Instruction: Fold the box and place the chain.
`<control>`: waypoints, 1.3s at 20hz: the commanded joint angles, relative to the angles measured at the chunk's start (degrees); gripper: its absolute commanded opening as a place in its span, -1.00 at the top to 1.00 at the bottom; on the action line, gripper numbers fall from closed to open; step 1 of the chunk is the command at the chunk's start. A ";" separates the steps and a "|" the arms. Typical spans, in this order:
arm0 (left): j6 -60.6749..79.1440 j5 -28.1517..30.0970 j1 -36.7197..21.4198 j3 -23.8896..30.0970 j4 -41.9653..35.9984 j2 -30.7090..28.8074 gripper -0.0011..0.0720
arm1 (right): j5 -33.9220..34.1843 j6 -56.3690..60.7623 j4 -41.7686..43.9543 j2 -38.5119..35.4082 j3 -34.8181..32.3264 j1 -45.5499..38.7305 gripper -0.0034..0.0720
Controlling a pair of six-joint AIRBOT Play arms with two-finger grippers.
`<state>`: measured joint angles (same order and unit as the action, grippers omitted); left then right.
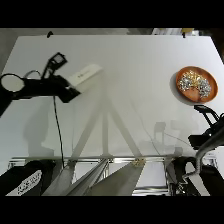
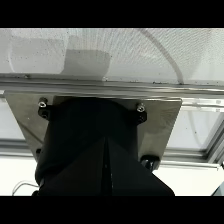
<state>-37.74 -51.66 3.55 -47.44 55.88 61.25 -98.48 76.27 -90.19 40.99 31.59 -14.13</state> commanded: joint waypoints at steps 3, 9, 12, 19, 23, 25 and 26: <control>-18.49 -7.54 -18.84 0.31 19.41 -1.33 -0.10 | -0.04 -0.04 0.00 -0.04 0.00 -0.04 0.87; -20.90 -6.73 -27.98 4.70 21.51 -1.31 -0.10 | -0.02 -0.02 0.00 -0.04 0.00 -0.04 0.87; -22.77 -5.05 -27.82 8.76 23.87 -1.33 -0.54 | -0.04 -0.04 0.00 -0.04 0.00 -0.04 0.87; -25.51 -5.90 -27.82 11.67 24.72 -1.46 -0.93 | -0.02 -0.02 0.00 -0.04 0.00 -0.04 0.87; -25.53 -6.99 -27.80 11.67 24.74 -5.64 -0.93 | -0.02 -0.04 0.00 -0.04 0.00 -0.04 0.87; -25.53 -7.10 -27.78 11.67 23.89 -11.10 -0.93 | -0.02 -0.04 0.00 -0.04 0.00 -0.04 0.87; -25.53 -7.13 -27.78 11.67 22.82 -14.53 -0.93 | -0.02 -0.04 0.00 -0.04 0.00 -0.04 0.87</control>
<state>-63.02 -58.48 -24.21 -35.83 80.12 52.90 -98.48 76.23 -90.19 40.99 31.59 -14.13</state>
